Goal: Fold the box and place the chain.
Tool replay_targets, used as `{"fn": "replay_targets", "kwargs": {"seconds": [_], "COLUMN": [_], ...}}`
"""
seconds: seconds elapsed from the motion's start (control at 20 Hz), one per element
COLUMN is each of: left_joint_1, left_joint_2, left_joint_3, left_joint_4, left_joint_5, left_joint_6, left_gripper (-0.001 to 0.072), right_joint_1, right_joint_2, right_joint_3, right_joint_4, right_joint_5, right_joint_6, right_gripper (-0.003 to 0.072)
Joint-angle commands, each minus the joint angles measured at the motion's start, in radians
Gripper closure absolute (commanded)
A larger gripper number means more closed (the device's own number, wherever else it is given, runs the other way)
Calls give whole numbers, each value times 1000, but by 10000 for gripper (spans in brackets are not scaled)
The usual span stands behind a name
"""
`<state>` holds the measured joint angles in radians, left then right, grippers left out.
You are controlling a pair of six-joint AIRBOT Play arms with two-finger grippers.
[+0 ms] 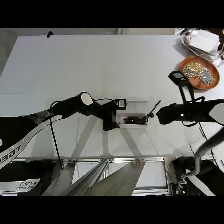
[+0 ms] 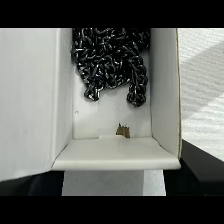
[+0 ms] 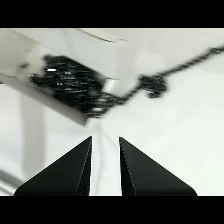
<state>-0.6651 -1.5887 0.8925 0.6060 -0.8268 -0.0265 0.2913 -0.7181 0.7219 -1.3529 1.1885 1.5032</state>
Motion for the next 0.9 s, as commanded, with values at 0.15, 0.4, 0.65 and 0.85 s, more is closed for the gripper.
{"fn": "replay_targets", "kwargs": {"seconds": [0.15,0.4,0.65,0.85], "left_joint_1": [1,1,1,1], "left_joint_2": [0,0,0,0], "left_joint_3": [1,1,1,1], "left_joint_4": [0,0,0,0], "left_joint_5": [0,0,0,0], "left_joint_6": [0,0,0,0], "left_gripper": [396,396,396,396], "right_joint_1": [-42,-42,-42,-42], "right_joint_2": [-158,-395,-454,-487], "right_joint_3": [-101,-101,-101,-101], "right_joint_4": [-100,42,40,40], "right_joint_5": [-175,-301,-351,-359], "right_joint_6": [-21,-101,-102,-102], "right_gripper": [340,342,350,436]}}
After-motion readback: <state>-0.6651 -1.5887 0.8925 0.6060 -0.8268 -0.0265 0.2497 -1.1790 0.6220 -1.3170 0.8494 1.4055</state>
